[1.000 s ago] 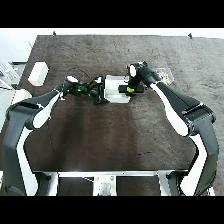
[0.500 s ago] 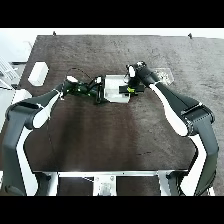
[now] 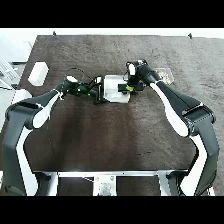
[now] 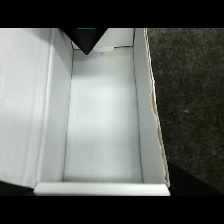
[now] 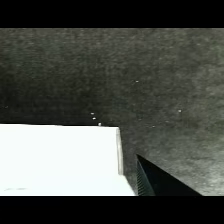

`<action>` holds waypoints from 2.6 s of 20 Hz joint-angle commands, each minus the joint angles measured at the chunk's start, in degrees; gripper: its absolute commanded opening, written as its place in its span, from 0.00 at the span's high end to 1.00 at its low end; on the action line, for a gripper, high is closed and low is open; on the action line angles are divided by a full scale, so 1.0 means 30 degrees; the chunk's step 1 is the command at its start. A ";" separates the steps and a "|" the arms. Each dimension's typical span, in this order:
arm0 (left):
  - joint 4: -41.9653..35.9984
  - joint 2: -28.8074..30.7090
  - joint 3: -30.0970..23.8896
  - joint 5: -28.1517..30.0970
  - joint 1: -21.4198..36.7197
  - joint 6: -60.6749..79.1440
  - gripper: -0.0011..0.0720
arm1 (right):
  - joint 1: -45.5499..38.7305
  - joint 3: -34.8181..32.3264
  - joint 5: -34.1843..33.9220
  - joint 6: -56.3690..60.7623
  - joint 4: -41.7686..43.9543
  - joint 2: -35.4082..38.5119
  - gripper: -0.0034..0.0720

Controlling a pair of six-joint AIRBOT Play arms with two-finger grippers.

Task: Fold the box and place the chain.

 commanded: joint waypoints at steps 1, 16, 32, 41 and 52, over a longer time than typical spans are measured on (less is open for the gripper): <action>0.0000 0.0007 0.0015 0.0036 -0.0007 -0.0007 0.59 | 0.0015 0.0066 0.0029 -0.0634 0.0976 0.0080 0.39; -0.0007 0.0007 0.0015 0.0029 -0.0007 -0.0007 0.59 | -0.1581 0.0007 0.1319 -0.3621 0.0962 0.5530 0.38; -0.0007 0.0007 0.0015 0.0029 -0.0007 -0.0007 0.59 | -0.6943 -0.1042 -0.5107 -0.7111 0.1851 0.2433 0.48; -0.0015 0.0007 0.0015 0.0036 -0.0007 -0.0007 0.59 | -0.7628 -0.0998 -0.6186 -0.9122 0.3832 0.0758 0.48; -0.0015 0.0015 0.0015 0.0022 -0.0007 -0.0007 0.59 | -0.7577 -0.0029 -0.5705 -0.9588 0.3541 0.2266 0.95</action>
